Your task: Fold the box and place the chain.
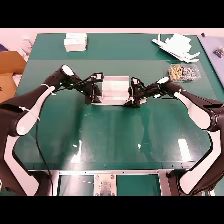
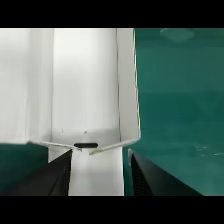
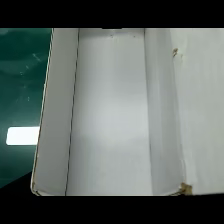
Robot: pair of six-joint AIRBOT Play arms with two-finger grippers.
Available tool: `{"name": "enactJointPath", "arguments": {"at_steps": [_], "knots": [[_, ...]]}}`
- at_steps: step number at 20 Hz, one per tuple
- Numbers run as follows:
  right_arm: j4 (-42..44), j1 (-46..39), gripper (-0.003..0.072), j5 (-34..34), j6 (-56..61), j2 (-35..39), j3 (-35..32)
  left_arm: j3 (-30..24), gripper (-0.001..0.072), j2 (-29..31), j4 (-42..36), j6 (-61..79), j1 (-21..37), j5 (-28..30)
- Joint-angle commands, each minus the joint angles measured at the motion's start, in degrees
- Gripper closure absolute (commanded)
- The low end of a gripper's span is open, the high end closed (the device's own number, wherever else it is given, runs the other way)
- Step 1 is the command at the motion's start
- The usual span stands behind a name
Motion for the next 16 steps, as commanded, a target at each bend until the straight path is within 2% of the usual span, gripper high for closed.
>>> {"name": "enactJointPath", "arguments": {"at_steps": [1,3,4,5,13,16], "knots": [[0.0,0.0,0.0064,0.0,0.0,0.0,0.0,0.0,0.0301,0.0,-0.1,0.3,-1.3,3.4],[0.0,0.0,0.0064,0.0,0.0,0.0,0.0,0.0,0.0319,0.0,-0.2,0.3,-1.4,4.1],[0.0,0.0,0.0064,0.0,0.0,0.0,0.0,0.0,0.0452,0.0,-0.2,0.3,-1.4,4.2],[0.0,0.0,0.0064,0.0,0.0,0.0,0.0,0.0,0.0471,0.0,-0.2,0.3,-1.4,4.2],[0.0,0.0,0.0064,0.0,0.0,0.0,0.0,0.0,0.0472,0.0,5.4,0.6,-1.4,5.7],[0.0,0.0,0.0064,0.0,0.0,0.0,0.0,0.0,0.0472,0.0,4.4,0.3,-1.4,7.4]]}}
